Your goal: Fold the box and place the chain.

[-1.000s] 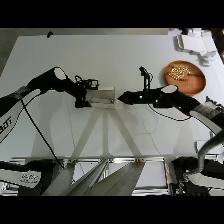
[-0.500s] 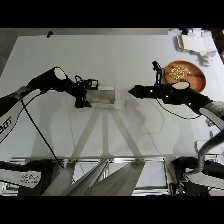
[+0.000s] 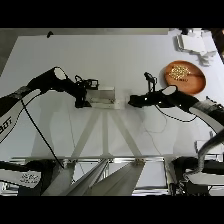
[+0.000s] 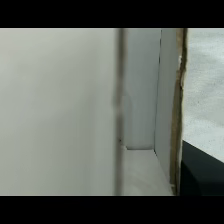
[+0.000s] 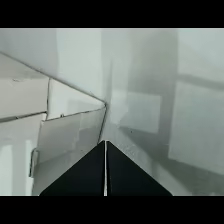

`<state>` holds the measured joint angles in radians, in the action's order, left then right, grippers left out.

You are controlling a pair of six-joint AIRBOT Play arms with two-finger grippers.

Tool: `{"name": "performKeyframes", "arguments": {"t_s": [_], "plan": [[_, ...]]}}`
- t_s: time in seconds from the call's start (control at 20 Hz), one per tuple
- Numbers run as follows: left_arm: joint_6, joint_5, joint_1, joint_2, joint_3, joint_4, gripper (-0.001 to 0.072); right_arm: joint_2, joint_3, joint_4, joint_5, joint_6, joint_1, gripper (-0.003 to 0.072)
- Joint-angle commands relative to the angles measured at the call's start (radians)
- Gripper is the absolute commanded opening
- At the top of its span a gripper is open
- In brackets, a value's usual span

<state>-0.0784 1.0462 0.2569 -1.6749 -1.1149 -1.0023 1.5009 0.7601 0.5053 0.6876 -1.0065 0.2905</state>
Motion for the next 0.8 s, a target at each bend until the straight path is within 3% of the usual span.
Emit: {"name": "performKeyframes", "arguments": {"t_s": [0.0,0.3,0.6,0.75], "plan": [[0.0,0.001,0.0,-0.001,0.0,0.0,0.0017,0.047,0.0,-0.007,0.003,-0.018,0.04,0.0007],[0.0,0.001,0.0,-0.001,0.0,0.0,0.0017,0.024,0.0,-0.235,0.073,0.133,0.051,0.0007],[0.0,0.001,0.0,-0.001,0.0,0.0,0.0017,-0.01,0.0,-0.29,0.082,0.159,0.051,0.0009],[0.0,0.002,0.0,-0.001,0.0,0.0,0.0017,-0.018,0.0,-0.388,0.098,0.206,0.051,0.0011]]}}
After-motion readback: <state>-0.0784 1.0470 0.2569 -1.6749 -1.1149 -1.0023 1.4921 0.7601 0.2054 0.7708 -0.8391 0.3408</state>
